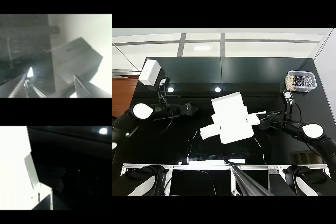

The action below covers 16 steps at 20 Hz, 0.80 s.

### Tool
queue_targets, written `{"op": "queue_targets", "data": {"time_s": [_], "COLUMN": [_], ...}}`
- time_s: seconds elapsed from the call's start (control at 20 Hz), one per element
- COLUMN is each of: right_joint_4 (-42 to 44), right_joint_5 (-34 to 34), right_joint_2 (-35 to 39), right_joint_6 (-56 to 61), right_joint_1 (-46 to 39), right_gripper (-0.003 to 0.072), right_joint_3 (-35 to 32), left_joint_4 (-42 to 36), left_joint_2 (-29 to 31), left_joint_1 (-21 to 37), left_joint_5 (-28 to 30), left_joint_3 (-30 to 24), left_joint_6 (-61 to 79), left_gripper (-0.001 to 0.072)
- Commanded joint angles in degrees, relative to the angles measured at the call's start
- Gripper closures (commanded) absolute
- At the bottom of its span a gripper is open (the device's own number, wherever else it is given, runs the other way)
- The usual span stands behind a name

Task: Fold the box and place the chain.

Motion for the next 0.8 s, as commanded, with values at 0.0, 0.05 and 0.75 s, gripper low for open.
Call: {"op": "queue_targets", "data": {"time_s": [0.0,0.05,0.75], "right_joint_4": [0.0,0.0,-0.1], "right_joint_5": [0.1,0.1,0.5], "right_joint_2": [0.0,0.0,0.0], "right_joint_6": [0.2,0.2,1.0], "right_joint_1": [0.1,0.1,0.1], "right_gripper": [0.0667,0.0667,0.0667], "right_joint_3": [0.0,0.0,0.0], "left_joint_4": [-17.0,-22.6,-31.0], "left_joint_2": [-6.5,-8.6,-33.4], "left_joint_1": [-0.2,-0.3,-6.8], "left_joint_5": [-7.3,-10.5,-28.8], "left_joint_3": [4.1,5.1,18.2], "left_joint_6": [20.2,26.7,49.5], "left_gripper": [0.0001,0.0002,0.002]}}
